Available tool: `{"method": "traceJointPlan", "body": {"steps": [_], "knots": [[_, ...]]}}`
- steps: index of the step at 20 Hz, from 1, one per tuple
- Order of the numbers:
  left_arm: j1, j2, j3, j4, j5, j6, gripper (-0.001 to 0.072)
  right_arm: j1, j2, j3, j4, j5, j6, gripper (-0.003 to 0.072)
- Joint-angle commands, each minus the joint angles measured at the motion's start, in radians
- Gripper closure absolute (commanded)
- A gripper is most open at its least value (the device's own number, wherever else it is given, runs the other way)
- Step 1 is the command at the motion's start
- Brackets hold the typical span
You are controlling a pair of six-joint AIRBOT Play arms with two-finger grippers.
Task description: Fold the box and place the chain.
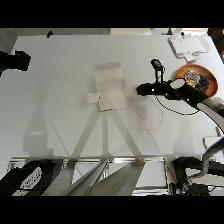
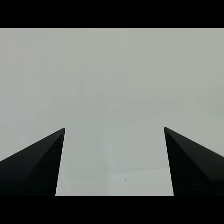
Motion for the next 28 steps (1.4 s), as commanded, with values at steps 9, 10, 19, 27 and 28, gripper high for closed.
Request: {"method": "traceJointPlan", "body": {"steps": [9, 10, 19, 27, 28], "knots": [[0.0, 0.001, 0.0, 0.0, 0.0, 0.0, 0.0015, 0.011, 0.064, -0.007, -0.069, -0.007, 0.018, 0.0674], [0.0, 0.001, 0.0, 0.0, 0.0, 0.0, 0.0015, 0.011, 0.064, -0.007, -0.069, -0.007, 0.019, 0.0674], [0.0, 0.0, 0.0, -0.096, 0.022, -0.009, 0.0015, 0.011, 0.064, -0.007, -0.069, -0.007, 0.018, 0.0673], [-0.026, -0.092, 0.0, -0.147, 0.013, 0.078, 0.0298, 0.011, 0.064, -0.007, -0.069, -0.008, 0.018, 0.0673], [-0.042, -0.139, 0.0, -0.164, 0.018, 0.09, 0.0298, 0.011, 0.064, -0.007, -0.069, -0.007, 0.018, 0.0673]]}}
